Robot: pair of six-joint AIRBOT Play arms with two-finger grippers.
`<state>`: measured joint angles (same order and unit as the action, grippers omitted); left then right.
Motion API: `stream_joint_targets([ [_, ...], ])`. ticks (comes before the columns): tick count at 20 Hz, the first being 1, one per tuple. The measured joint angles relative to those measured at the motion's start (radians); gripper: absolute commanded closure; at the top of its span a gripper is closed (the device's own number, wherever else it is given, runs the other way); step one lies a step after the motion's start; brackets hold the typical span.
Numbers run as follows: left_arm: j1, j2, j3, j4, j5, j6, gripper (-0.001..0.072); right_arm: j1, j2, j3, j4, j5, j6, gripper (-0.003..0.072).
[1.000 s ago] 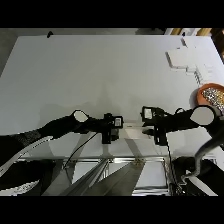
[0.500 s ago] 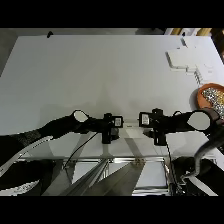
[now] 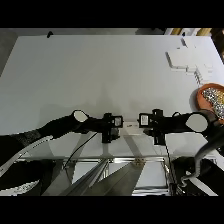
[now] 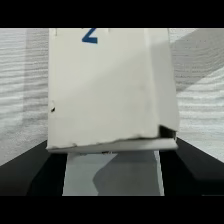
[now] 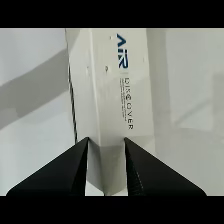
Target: Fold the box and place the chain.
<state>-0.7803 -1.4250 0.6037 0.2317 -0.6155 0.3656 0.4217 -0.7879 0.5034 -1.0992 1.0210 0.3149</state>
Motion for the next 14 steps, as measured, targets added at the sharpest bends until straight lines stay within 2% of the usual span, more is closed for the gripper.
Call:
stream_joint_targets([
  [2,0.0,0.0,0.0,0.002,0.001,0.001,0.0363,0.0,0.0,-0.014,0.002,-0.016,-0.001,0.0472],
  [4,0.0,0.0,0.0,0.003,0.0,0.001,0.0363,0.0,0.0,-0.021,0.003,-0.029,-0.001,0.051],
  [14,0.0,0.0,0.0,-0.002,-0.002,0.0,0.0363,0.0,0.032,-0.029,0.006,-0.046,-0.002,0.0509],
])
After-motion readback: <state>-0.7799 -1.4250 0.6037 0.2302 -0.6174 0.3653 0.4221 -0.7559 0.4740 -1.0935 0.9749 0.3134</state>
